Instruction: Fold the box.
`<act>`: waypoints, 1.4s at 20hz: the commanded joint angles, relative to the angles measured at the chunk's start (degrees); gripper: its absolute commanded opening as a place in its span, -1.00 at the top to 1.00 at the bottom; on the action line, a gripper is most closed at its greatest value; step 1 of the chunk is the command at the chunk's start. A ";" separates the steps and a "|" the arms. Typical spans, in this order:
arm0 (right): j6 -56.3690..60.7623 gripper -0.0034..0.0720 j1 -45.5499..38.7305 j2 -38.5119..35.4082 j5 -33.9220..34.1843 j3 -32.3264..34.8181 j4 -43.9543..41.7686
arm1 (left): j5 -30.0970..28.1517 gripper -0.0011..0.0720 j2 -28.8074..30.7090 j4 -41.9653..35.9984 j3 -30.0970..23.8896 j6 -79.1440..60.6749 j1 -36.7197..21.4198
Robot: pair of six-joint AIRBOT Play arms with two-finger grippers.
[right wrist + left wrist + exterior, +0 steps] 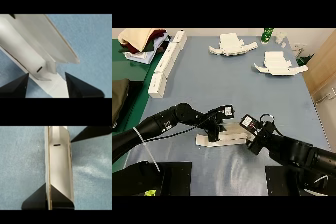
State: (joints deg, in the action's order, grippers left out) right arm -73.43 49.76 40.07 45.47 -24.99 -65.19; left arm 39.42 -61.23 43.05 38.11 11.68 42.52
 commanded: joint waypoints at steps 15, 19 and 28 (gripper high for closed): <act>-95.71 -1.00 -32.41 11.37 -0.37 -0.07 -62.01 | 0.09 0.93 0.02 0.00 0.04 -0.04 0.00; -95.65 -1.00 -32.41 12.96 -0.50 -0.07 -61.09 | 0.07 0.93 0.02 0.00 0.04 -0.04 0.00; -98.97 -0.99 -32.41 13.88 0.07 -0.07 -61.00 | 0.09 0.93 0.02 0.00 0.04 -0.04 0.00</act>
